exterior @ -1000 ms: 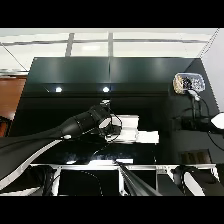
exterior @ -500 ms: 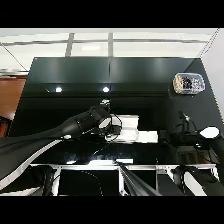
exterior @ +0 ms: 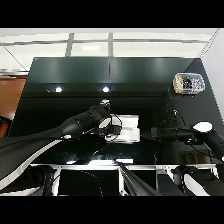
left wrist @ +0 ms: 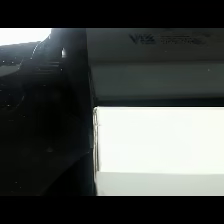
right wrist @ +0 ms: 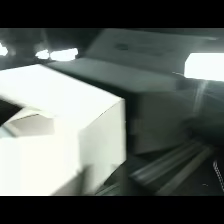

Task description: Fold the box and place the chain.

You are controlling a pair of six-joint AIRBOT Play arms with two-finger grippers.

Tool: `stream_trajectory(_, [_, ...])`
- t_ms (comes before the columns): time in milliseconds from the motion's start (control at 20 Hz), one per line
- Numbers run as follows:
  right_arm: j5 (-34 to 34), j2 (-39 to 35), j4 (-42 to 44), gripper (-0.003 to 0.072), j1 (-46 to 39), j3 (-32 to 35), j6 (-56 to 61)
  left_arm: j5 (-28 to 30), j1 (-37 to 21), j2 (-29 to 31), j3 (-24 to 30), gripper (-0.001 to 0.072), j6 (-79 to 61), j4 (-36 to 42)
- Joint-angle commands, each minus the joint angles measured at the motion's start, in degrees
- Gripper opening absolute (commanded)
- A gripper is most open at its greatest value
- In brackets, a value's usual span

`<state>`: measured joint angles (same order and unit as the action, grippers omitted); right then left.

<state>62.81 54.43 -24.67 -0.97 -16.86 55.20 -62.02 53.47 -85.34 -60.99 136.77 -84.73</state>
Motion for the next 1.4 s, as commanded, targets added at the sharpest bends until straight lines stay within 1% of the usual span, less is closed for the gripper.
stream_trajectory(0, [2.2,0.3,1.6,0.0652,0.4,-1.7,-1.6,0.0,0.0,0.0,0.0,0.0026,0.0,0.0])
stream_trajectory(150, [1.4,0.3,1.7,0.065,3.0,-1.8,0.0,0.0,0.0,0.0,0.0,0.0026,0.0,0.0])
stream_trajectory(300, [-4.4,0.3,0.2,0.0638,10.1,-3.1,4.6,0.1,0.0,0.0,0.0,0.0025,0.0,0.0])
stream_trajectory(400, [-9.7,0.3,-5.2,0.0637,15.9,-5.9,9.8,0.0,0.0,0.0,0.0,0.0026,0.0,0.0])
stream_trajectory(450, [-12.6,0.3,-10.0,0.0616,18.9,-7.4,15.5,0.0,0.0,0.0,0.0,0.0026,0.0,0.0])
stream_trajectory(550, [-17.7,0.3,-17.6,0.0616,25.4,-10.0,26.0,0.1,0.0,0.0,0.0,0.0025,0.0,0.0])
stream_trajectory(650, [-20.3,0.3,-23.5,0.0616,29.7,-12.3,32.9,0.1,0.0,0.0,0.0,0.0026,0.0,-0.1])
stream_trajectory(700, [-20.3,0.3,-27.2,0.056,31.1,-13.2,36.4,0.1,0.0,0.0,0.0,0.0026,0.0,0.0])
stream_trajectory(800, [-19.6,0.3,-32.0,0.0557,31.9,-14.0,41.0,0.1,0.0,0.0,0.0,0.0026,0.0,0.0])
stream_trajectory(1000, [-18.9,0.9,-33.0,0.0556,31.9,-14.1,44.0,0.0,0.0,0.0,0.0,0.0025,0.0,0.0])
stream_trajectory(1050, [-18.6,1.4,-33.0,0.0494,31.9,-14.5,44.4,0.1,0.0,0.0,0.0,0.0025,0.0,0.0])
stream_trajectory(1150, [-17.5,3.2,-33.0,0.0482,31.9,-16.0,44.5,0.1,0.0,0.0,0.0,0.0025,0.0,-0.1])
stream_trajectory(1200, [-17.2,4.1,-33.1,0.0453,31.9,-17.0,44.6,0.1,0.0,0.0,0.0,0.0026,0.0,-0.1])
stream_trajectory(1250, [-16.4,5.2,-34.1,0.0453,32.0,-18.1,45.6,0.1,0.0,0.0,0.0,0.0025,0.0,-0.1])
stream_trajectory(1350, [-13.1,6.8,-40.7,0.0453,33.6,-20.0,50.6,0.1,0.0,0.0,0.0,0.0026,0.0,-0.1])
